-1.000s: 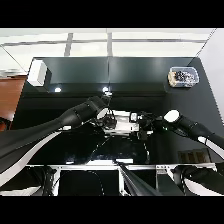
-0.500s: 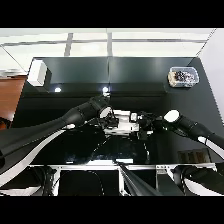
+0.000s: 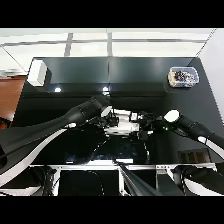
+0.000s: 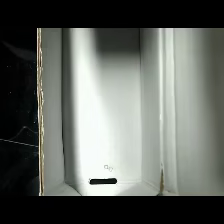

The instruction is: Fold the box and place the chain.

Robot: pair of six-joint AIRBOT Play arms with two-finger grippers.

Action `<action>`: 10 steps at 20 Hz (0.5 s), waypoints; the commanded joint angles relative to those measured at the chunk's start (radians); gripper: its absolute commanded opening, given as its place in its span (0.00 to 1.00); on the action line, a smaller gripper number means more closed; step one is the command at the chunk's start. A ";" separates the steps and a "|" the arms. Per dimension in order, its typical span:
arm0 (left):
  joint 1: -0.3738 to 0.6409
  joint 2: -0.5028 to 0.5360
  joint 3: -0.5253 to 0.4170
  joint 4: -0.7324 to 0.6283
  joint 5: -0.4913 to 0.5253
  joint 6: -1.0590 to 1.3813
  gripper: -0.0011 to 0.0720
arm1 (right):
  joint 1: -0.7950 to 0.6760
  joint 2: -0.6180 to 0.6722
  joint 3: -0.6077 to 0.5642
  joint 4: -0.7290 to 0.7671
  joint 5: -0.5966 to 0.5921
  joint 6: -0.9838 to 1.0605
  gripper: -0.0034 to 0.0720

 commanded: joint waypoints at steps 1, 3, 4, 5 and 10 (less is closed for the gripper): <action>0.000 0.000 0.002 -0.003 -0.012 0.003 0.51 | 0.000 0.000 0.000 0.000 0.000 -0.001 0.30; 0.001 0.000 0.002 0.010 -0.052 0.003 0.73 | 0.000 0.000 0.000 0.000 0.000 -0.001 0.30; 0.001 0.000 0.002 0.026 -0.071 0.003 0.73 | 0.000 0.000 0.000 0.000 0.000 -0.001 0.30; 0.001 0.000 0.002 0.047 -0.083 0.003 0.73 | 0.000 0.000 0.000 0.000 0.000 -0.001 0.30; 0.001 0.000 0.002 0.066 -0.066 0.018 0.19 | 0.000 0.000 0.000 0.000 0.000 -0.001 0.30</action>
